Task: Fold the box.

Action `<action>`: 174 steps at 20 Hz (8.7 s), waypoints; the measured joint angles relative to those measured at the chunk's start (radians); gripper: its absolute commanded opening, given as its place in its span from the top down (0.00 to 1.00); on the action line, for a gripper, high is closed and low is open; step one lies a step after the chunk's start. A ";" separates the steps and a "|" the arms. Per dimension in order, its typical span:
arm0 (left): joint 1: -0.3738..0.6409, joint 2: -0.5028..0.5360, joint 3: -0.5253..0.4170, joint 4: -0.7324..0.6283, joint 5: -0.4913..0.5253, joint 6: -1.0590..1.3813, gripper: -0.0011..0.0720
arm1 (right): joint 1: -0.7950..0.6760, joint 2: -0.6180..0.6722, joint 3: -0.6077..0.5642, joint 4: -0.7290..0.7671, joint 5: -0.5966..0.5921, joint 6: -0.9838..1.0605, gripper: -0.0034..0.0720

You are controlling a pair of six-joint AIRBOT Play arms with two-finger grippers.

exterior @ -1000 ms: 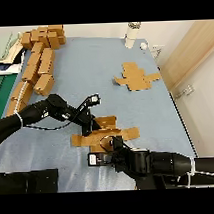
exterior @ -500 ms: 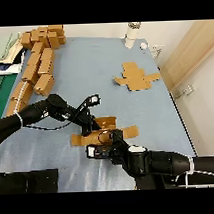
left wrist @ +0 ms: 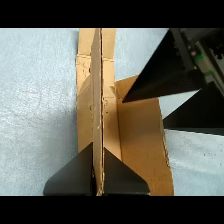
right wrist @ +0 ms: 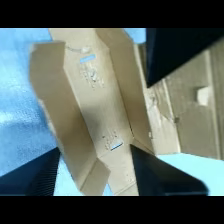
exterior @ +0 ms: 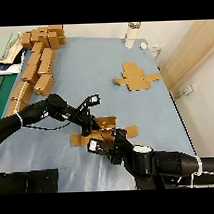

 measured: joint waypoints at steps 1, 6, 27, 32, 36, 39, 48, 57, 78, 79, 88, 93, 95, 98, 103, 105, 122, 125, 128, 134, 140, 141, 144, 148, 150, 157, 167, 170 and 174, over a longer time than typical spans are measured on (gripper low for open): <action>0.000 0.000 0.000 0.000 0.000 0.000 0.97 | -0.008 0.006 0.000 -0.003 -0.005 0.018 0.00; 0.000 0.000 0.000 0.000 0.000 0.000 0.97 | -0.083 0.085 -0.029 -0.014 0.029 0.019 0.00; 0.000 0.000 0.000 0.000 0.000 0.000 0.97 | -0.799 0.074 -0.080 0.997 0.148 -1.424 0.00; 0.000 0.000 0.000 0.000 0.000 0.000 0.97 | -0.879 -0.079 -0.014 1.152 0.044 -1.640 0.00; 0.000 0.000 0.000 0.000 0.000 0.000 0.97 | -0.892 -0.140 -0.002 1.188 0.015 -1.688 0.00; 0.000 0.000 0.000 0.000 0.000 0.000 0.97 | -0.895 -0.154 0.000 1.196 0.008 -1.696 0.00; 0.000 0.000 0.000 0.000 0.000 0.000 0.97 | -0.896 -0.146 -0.003 1.180 -0.006 -1.566 0.01; 0.000 0.000 0.000 -0.001 0.001 0.000 0.97 | -0.893 -0.140 -0.005 1.176 0.035 -1.584 0.01; 0.000 0.000 0.000 -0.001 0.000 0.000 0.97 | -0.866 -0.164 -0.023 1.164 0.066 -1.705 0.19; 0.000 0.000 0.000 0.000 0.000 0.000 0.97 | -0.860 -0.165 -0.023 1.164 0.067 -1.705 0.19; 0.000 0.000 0.000 0.000 0.000 0.000 0.97 | -0.844 -0.197 -0.021 1.158 0.075 -1.706 0.29; 0.000 0.000 0.000 0.000 0.000 0.000 0.97 | -0.844 -0.203 -0.023 1.151 0.074 -1.706 0.29; 0.000 0.000 0.000 0.000 0.000 0.000 0.97 | -0.844 -0.204 -0.022 1.146 0.072 -1.706 0.29; 0.000 0.000 0.000 0.000 0.000 0.000 0.97 | -0.844 -0.204 -0.022 1.145 0.071 -1.705 0.29; 0.000 0.000 0.000 0.000 0.000 0.000 0.97 | -0.844 -0.204 -0.022 1.142 0.070 -1.704 0.29; 0.000 0.000 0.000 -0.003 0.001 0.000 0.97 | -0.844 -0.204 -0.022 1.143 0.069 -1.704 0.29; 0.095 0.117 -0.001 0.113 -0.024 -0.270 0.23 | -0.843 -0.204 -0.023 1.144 0.051 -1.703 0.29; 0.118 0.172 -0.002 0.218 -0.125 -0.464 0.96 | -0.843 -0.204 -0.023 1.143 0.051 -1.703 0.29; 0.118 0.192 -0.023 0.258 -0.253 -0.652 0.97 | -0.843 -0.204 -0.023 1.143 0.051 -1.703 0.29; 0.085 0.165 -0.072 0.003 -0.267 -0.856 0.97 | -0.843 -0.204 -0.023 1.142 0.050 -1.703 0.29; 0.077 0.026 -0.009 -0.148 -0.115 -0.921 0.97 | -0.843 -0.204 -0.023 1.143 0.048 -1.703 0.29; 0.076 0.005 0.003 -0.151 -0.100 -0.938 0.97 | -0.843 -0.204 -0.023 1.143 0.048 -1.703 0.29; 0.073 -0.048 0.026 -0.119 -0.048 -0.992 0.97 | -0.843 -0.204 -0.023 1.143 0.048 -1.703 0.29; 0.073 -0.095 0.036 -0.042 -0.007 -1.054 0.97 | -0.843 -0.204 -0.023 1.143 0.044 -1.703 0.29; 0.073 -0.106 0.039 -0.023 0.004 -1.071 0.97 | -0.843 -0.204 -0.023 1.143 0.044 -1.703 0.29; 0.072 -0.118 0.043 -0.005 0.027 -1.073 0.97 | -0.843 -0.204 -0.023 1.142 0.045 -1.703 0.29; 0.095 0.049 0.032 -0.029 -0.119 -0.941 0.97 | -0.843 -0.204 -0.023 1.141 0.045 -1.703 0.29; 0.073 0.170 -0.045 0.000 -0.099 -0.873 0.97 | -0.843 -0.204 -0.023 1.141 0.046 -1.703 0.29; 0.059 0.434 -0.217 0.034 -0.087 -0.743 0.97 | -0.843 -0.204 -0.023 1.141 0.046 -1.703 0.29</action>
